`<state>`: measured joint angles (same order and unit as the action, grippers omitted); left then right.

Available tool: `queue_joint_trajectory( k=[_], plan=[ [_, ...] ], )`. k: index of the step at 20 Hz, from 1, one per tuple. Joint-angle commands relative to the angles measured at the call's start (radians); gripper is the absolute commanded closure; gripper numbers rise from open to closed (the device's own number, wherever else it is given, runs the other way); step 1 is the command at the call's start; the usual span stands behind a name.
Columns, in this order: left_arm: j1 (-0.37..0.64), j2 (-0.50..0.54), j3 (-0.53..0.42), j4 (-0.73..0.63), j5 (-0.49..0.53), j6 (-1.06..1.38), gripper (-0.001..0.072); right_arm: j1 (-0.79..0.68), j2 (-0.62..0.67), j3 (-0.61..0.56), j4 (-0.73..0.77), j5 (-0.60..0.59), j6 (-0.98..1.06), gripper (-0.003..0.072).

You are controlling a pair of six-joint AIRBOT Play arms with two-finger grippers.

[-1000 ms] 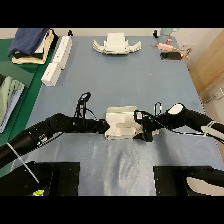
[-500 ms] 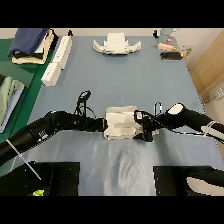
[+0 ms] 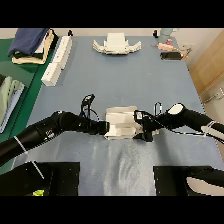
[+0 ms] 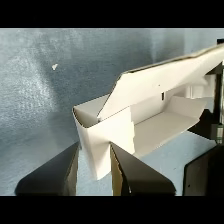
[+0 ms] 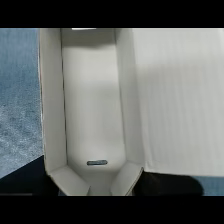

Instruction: Fold the box.

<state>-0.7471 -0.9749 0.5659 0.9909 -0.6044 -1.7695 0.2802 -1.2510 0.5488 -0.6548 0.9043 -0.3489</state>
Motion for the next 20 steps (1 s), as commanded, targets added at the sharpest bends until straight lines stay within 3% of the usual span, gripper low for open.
queue_joint_trajectory(
  k=[1, 10, 20],
  plan=[
    [-0.048, -0.015, 0.028, 0.138, -0.003, -0.151, 0.0426, 0.0, 0.0, 0.0, 0.0, 0.0, 0.0, 0.0124],
    [-0.175, -0.148, 0.22, 0.447, -0.243, -0.497, 0.0423, 0.0, 0.0, 0.0, 0.0, 0.0, 0.0, 0.0124],
    [-0.22, -0.328, 0.406, 0.476, -0.377, -0.606, 0.042, 0.0, 0.0, 0.0, 0.0, 0.0, 0.0, 0.0124]
  ],
)
